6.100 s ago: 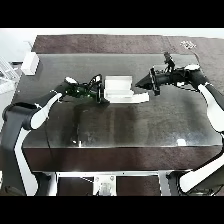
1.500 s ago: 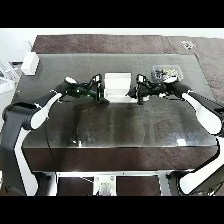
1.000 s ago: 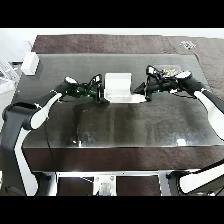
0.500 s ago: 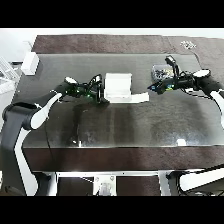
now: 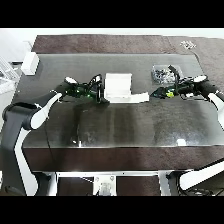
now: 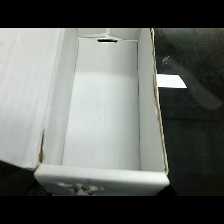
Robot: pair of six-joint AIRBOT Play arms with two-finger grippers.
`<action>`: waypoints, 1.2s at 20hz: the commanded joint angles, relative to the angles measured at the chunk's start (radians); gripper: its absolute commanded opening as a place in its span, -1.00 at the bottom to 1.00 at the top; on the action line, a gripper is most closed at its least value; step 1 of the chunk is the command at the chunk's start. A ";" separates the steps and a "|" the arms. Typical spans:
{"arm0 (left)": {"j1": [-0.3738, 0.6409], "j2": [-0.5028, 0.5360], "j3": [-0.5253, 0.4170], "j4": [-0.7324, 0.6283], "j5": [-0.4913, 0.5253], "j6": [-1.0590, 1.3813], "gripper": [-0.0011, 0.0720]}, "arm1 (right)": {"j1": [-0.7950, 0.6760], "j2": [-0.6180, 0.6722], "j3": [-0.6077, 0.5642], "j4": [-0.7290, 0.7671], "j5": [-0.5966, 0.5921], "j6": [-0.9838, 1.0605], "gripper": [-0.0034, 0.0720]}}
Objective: Fold the box and place the chain.
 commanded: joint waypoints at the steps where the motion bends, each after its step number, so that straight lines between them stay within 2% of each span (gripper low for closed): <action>1: 0.000 0.000 0.000 0.000 0.000 0.000 0.35 | 0.004 -0.027 0.001 -0.006 0.001 0.070 -0.90; 7: 0.000 0.000 0.000 0.000 0.000 0.000 0.35 | 0.145 -0.050 0.011 0.014 0.001 0.085 -0.90; 10: 0.000 0.000 0.000 0.000 0.001 0.000 0.35 | 0.215 -0.050 0.063 0.013 -0.002 0.085 -0.90; 14: 0.000 0.000 0.000 0.000 0.000 0.000 0.35 | 0.222 -0.048 0.157 -0.037 0.042 0.144 -0.90; 20: 0.000 0.000 0.000 0.000 0.001 0.000 0.35 | 0.241 -0.048 0.211 -0.026 0.072 0.139 -0.89; 21: 0.000 0.000 0.000 0.000 0.002 0.000 0.35 | 0.238 -0.048 0.215 -0.026 0.073 0.137 -0.80; 22: 0.000 0.000 0.000 0.000 0.002 0.000 0.35 | 0.237 -0.048 0.219 -0.025 0.073 0.137 -0.46; 23: 0.000 0.000 0.000 0.000 0.002 0.000 0.35 | 0.237 -0.048 0.219 -0.025 0.073 0.135 -0.33; 24: 0.000 0.000 0.000 0.000 0.002 0.000 0.35 | 0.238 -0.048 0.218 -0.025 0.073 0.128 -0.33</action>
